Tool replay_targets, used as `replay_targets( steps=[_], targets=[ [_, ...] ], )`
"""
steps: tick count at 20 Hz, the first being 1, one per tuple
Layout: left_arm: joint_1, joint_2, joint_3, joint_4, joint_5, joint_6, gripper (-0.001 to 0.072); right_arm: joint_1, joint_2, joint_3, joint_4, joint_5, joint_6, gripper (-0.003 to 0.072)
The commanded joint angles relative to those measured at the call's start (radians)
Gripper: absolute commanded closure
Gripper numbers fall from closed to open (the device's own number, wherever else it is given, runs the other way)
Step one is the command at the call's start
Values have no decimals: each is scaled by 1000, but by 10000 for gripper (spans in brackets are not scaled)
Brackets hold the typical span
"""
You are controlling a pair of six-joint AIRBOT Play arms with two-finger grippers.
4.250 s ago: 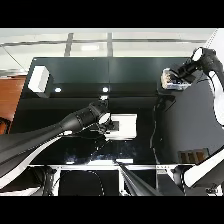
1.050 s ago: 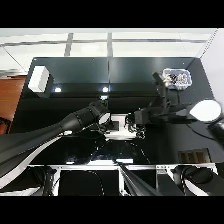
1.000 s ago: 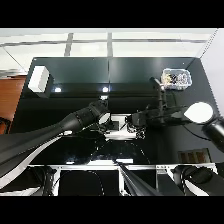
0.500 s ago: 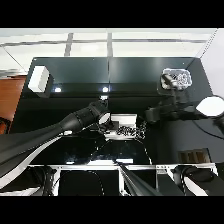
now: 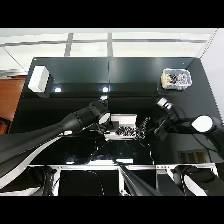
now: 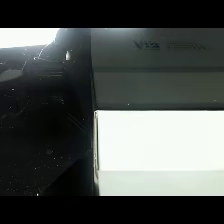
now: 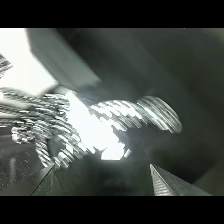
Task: Fold the box and place the chain.
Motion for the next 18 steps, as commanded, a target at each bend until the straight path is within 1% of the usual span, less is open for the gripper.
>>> replay_targets(
  steps=[1, 3, 5, 7, 15, 18],
  targets=[
    [0, 1, 0, 0, -1, -1, 682, 68, -96, -48, 232, -67, -546, -17],
    [0, 1, 0, 0, -1, -1, 682, 77, -170, -39, 295, -68, -680, -17],
    [0, 1, 0, 0, -1, -1, 682, 77, -212, -32, 295, -69, -722, -17],
    [0, 1, 0, 0, -1, -1, 682, 78, -225, -32, 305, -71, -761, -17],
    [0, 1, 0, 0, 0, -1, 682, 78, -270, -32, 291, -86, -768, -15],
    [0, 1, 0, 0, 0, -1, 682, 77, -270, -32, 291, -87, -752, 488]
  ],
)
